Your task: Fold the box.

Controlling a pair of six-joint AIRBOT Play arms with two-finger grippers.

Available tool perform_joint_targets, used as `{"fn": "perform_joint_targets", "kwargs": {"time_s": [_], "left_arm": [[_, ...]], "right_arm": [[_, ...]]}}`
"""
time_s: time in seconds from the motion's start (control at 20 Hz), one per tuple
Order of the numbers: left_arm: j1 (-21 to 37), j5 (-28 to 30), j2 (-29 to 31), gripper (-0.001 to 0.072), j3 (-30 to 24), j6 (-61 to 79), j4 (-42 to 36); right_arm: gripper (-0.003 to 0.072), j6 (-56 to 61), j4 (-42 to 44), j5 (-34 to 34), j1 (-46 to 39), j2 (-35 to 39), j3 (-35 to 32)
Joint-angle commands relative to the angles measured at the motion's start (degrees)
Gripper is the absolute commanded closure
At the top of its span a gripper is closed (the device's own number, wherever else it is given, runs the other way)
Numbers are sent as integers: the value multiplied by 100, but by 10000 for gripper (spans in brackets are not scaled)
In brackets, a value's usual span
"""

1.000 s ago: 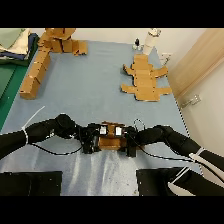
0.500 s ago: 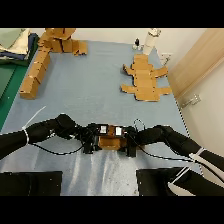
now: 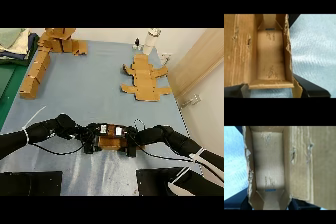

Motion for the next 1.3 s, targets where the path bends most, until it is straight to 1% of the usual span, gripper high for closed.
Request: {"fn": "perform_joint_targets", "kwargs": {"time_s": [0.0,0.05,1.25], "left_arm": [[4,-2,-2,62,0,-2,9],[9,-4,-2,105,-2,0,11],[4,-2,-2,104,0,0,4]], "right_arm": [[174,2,2,7,-4,4,2],[174,2,2,7,-4,4,2],[174,2,2,7,-4,4,2]]}}
